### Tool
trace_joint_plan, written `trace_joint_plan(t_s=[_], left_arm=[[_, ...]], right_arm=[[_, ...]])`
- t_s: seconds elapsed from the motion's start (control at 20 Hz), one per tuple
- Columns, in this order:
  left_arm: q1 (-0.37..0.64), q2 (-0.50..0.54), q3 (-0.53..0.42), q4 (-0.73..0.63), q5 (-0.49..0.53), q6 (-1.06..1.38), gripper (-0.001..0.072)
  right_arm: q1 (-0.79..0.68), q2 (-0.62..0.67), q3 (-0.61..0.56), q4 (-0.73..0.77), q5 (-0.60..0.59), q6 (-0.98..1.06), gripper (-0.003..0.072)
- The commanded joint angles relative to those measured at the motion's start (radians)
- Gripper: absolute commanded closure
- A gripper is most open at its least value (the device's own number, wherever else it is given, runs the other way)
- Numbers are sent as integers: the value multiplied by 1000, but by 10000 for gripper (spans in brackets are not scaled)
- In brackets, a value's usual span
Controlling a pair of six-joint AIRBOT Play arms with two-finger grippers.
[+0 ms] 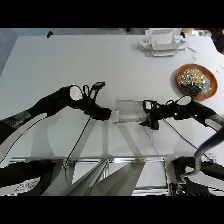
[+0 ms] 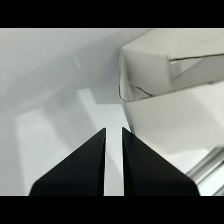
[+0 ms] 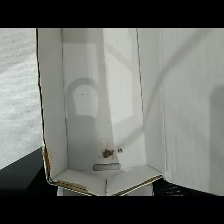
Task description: Fold the box and place the chain.
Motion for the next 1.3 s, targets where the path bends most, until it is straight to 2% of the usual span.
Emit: trace_joint_plan(t_s=[0.0,0.05,0.1,0.7,0.75,0.8,0.85,1.1,1.25], left_arm=[[-21,23,0,-52,8,26,470],[-27,22,0,-63,13,26,420],[-32,22,0,-68,18,26,411],[-33,25,0,-71,38,26,409],[-38,25,0,-75,49,26,369],[-43,24,0,-82,62,24,299],[-50,23,2,-85,76,22,289],[-89,-7,13,-68,140,-52,289],[-101,-27,53,11,149,-157,289]], right_arm=[[0,1,0,0,0,0,348],[0,1,0,0,0,0,348],[0,1,0,0,0,0,348],[0,1,0,0,0,0,348],[0,1,0,0,0,0,348],[0,1,0,0,0,0,348],[0,1,0,0,0,0,348],[0,1,0,0,0,0,348],[0,1,0,0,0,0,348]])
